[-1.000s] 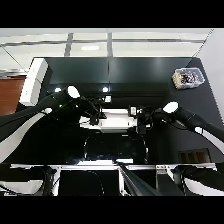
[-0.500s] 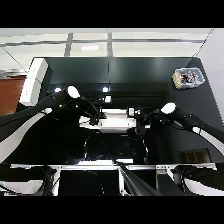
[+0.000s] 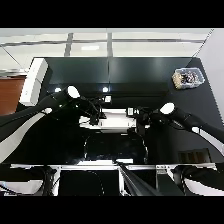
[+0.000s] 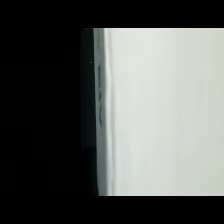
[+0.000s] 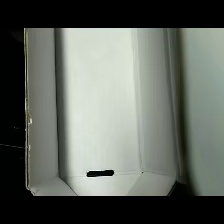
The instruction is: Fold the box and place the chain.
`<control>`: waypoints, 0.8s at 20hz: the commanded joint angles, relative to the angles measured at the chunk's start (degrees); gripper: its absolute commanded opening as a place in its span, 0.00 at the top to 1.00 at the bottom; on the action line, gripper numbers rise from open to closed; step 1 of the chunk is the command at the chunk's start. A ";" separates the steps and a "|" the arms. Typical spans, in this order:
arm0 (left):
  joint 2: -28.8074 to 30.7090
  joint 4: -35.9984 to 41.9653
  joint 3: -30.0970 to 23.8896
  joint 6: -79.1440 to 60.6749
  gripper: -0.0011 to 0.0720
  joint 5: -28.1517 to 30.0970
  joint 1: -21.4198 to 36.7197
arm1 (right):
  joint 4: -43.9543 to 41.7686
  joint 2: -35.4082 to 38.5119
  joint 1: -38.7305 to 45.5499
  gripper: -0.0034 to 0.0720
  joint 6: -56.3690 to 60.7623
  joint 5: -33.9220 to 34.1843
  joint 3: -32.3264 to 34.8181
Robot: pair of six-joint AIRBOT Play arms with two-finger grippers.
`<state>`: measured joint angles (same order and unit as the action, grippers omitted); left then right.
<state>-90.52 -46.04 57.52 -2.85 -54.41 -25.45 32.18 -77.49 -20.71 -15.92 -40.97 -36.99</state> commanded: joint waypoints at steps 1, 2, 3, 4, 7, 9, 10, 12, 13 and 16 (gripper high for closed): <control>-0.02 0.00 0.07 0.00 0.95 -0.02 -0.02 | 2.38 -0.17 -0.96 0.02 1.20 1.20 -0.02; -0.02 0.00 0.07 0.00 0.95 -0.02 -0.02 | 2.34 -0.17 -0.94 0.02 1.36 1.22 -0.02; -0.02 0.02 0.07 0.00 0.95 -0.02 -0.02 | 2.34 -0.17 -0.94 0.02 1.36 1.22 -0.02; -0.02 0.02 0.07 0.00 0.95 -0.02 -0.02 | 2.34 -0.17 -0.94 0.02 1.36 1.22 -0.02; -0.02 0.02 0.07 0.00 0.95 -0.02 -0.02 | 2.34 -0.15 -0.94 0.02 1.36 1.20 -0.02; -0.02 0.07 0.07 0.04 0.95 -0.11 -0.02 | 2.32 -0.15 -0.94 0.02 1.33 1.22 -0.02; -0.02 0.07 0.07 0.04 0.95 -0.13 -0.02 | 2.32 -0.15 -0.94 0.02 1.33 1.22 -0.02; -0.02 0.07 0.07 0.04 0.95 -0.09 -0.02 | 2.34 -0.15 -0.94 0.21 1.33 1.20 -0.02; -0.02 0.07 0.07 0.04 0.95 -0.11 -0.02 | 2.34 -0.15 -0.94 0.33 1.33 1.20 -0.02; 0.00 0.02 0.15 1.01 0.95 -0.13 -0.02 | 2.34 -0.15 -0.96 0.33 1.33 1.20 0.00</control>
<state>-90.52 -46.04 57.56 -2.83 -54.50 -25.45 34.44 -77.60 -21.63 -14.57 -39.97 -37.04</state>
